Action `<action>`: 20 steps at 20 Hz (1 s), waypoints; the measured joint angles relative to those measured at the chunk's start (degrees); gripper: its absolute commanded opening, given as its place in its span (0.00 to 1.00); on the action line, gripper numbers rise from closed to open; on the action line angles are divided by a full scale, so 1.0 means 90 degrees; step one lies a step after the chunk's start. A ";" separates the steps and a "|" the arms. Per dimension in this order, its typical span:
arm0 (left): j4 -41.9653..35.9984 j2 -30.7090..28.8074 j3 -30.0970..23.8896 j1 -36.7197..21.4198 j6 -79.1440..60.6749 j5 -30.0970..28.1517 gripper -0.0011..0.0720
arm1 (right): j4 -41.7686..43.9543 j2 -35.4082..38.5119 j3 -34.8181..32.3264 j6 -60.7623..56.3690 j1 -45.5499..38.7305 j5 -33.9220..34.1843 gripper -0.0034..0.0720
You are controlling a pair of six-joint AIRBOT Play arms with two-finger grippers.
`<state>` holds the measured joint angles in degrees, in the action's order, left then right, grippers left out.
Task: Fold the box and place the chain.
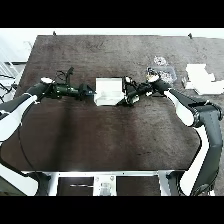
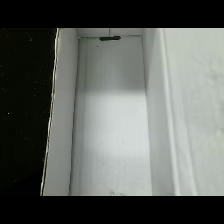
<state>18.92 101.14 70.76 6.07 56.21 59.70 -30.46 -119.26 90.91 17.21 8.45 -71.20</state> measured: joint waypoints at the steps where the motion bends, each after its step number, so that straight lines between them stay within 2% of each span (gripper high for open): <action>1: 0.0000 0.0000 0.0000 0.0024 0.0078 0.0005 0.51 | -0.0002 0.0000 0.0000 0.0000 0.0000 0.0000 0.81; 8: 0.0238 -0.0068 0.0029 0.0126 0.0515 -0.0138 0.50 | -0.0002 0.0000 0.0000 0.0000 0.0000 0.0002 0.81; 20: 0.1821 -0.0172 0.0583 0.0699 0.2084 -0.0551 0.50 | -0.0002 0.0000 0.0000 0.0000 0.0000 0.0000 0.81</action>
<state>35.31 99.59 76.01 12.36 74.96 54.74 -30.48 -119.26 90.91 17.21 8.45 -71.20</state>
